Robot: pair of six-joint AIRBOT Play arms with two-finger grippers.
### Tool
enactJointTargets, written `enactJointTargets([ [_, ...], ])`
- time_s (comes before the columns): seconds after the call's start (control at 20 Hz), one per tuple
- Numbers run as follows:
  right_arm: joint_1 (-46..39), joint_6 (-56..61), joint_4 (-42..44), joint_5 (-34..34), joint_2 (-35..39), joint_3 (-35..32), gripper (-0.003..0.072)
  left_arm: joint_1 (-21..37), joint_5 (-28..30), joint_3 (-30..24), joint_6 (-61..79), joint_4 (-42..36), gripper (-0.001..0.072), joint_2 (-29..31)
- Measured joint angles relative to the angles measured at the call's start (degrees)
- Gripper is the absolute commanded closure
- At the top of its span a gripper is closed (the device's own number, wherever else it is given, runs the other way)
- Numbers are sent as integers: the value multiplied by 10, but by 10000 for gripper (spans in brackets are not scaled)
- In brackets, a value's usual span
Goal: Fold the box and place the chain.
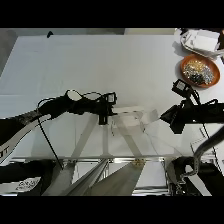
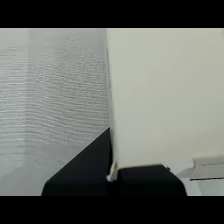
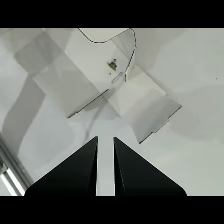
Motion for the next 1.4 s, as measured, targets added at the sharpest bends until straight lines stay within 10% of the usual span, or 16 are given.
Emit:
enactJointTargets([
  [0.9,0,-3,0,-5,-4,0,591,-3,-39,1,66,-54,709,-26],
  [1.4,0,-3,0,-9,-4,0,591,-3,-52,84,-66,92,707,-28],
])
